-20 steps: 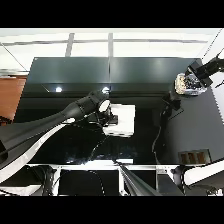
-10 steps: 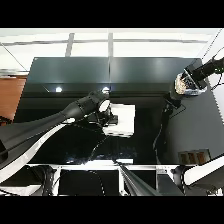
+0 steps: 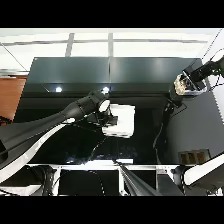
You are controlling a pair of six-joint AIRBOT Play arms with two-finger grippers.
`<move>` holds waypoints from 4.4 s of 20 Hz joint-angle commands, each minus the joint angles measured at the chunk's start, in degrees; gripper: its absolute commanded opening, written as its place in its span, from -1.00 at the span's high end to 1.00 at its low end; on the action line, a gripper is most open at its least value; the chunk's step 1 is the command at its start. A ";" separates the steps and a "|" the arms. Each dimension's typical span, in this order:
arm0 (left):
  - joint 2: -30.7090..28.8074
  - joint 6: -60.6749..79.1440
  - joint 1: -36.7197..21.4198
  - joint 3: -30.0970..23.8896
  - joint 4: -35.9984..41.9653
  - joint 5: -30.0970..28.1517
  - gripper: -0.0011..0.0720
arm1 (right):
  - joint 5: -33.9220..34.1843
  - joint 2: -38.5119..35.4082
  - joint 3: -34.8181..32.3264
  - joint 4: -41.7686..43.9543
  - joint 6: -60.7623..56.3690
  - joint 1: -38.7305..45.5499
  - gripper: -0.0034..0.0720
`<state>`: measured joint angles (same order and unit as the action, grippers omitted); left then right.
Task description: Fold the box and place the chain.
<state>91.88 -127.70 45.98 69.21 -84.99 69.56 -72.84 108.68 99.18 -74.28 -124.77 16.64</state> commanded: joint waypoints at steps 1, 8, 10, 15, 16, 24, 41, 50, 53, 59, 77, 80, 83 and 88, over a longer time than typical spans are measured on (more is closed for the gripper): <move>-0.04 0.02 -0.02 -0.02 -0.02 -0.11 0.89 | 0.00 0.59 0.02 0.28 1.84 0.02 -0.23; -0.04 0.02 -0.04 -0.02 -0.02 -0.26 0.89 | -0.46 -4.24 2.38 -0.04 20.48 1.01 0.87; -0.04 0.02 -0.04 -0.02 -0.02 -0.28 0.89 | -0.13 -8.15 3.08 0.50 25.79 1.60 0.87; -0.04 0.02 -0.04 -0.02 -0.02 -0.28 0.89 | 1.57 -20.24 3.08 3.28 33.27 2.29 0.88; -0.04 0.02 -0.04 -0.02 -0.02 -0.28 0.89 | 2.47 -22.53 3.08 4.76 34.21 2.29 0.88; -0.04 0.02 -0.04 -0.02 -0.02 -0.26 0.89 | 8.90 -38.32 3.63 16.35 40.74 2.29 0.89; -0.04 0.00 -0.04 -0.02 0.00 -0.28 0.89 | -12.04 -47.89 3.58 47.80 55.56 -0.44 0.89; -0.04 0.02 -0.04 -0.02 0.00 -0.26 0.89 | -16.48 -47.89 3.56 47.25 56.68 -10.73 0.89; -0.04 0.02 -0.04 -0.02 -0.02 -0.26 0.89 | -17.94 -47.87 1.84 47.30 57.20 -15.13 0.89; -0.04 0.00 -0.04 -0.02 -0.02 -0.28 0.89 | -16.57 -47.80 -1.14 47.36 57.72 -22.84 0.89; -0.04 0.02 -0.04 -0.02 -0.02 -0.28 0.89 | -12.00 -47.47 -1.16 52.70 57.53 -23.34 0.89; -0.04 0.02 -0.04 -0.02 -0.02 -0.26 0.89 | -13.07 -46.73 -4.37 52.52 57.55 -25.44 0.89; -0.04 0.02 -0.04 -0.02 -0.02 -0.24 0.89 | -12.44 -46.73 -12.13 47.74 57.51 -27.58 0.88; -0.04 0.02 -0.04 -0.02 -0.02 -0.09 0.89 | -11.43 -46.73 -22.62 44.61 57.48 -27.61 0.88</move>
<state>91.85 -127.70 45.98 69.23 -84.99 69.34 -84.71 61.91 82.19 -27.53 -67.26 -10.59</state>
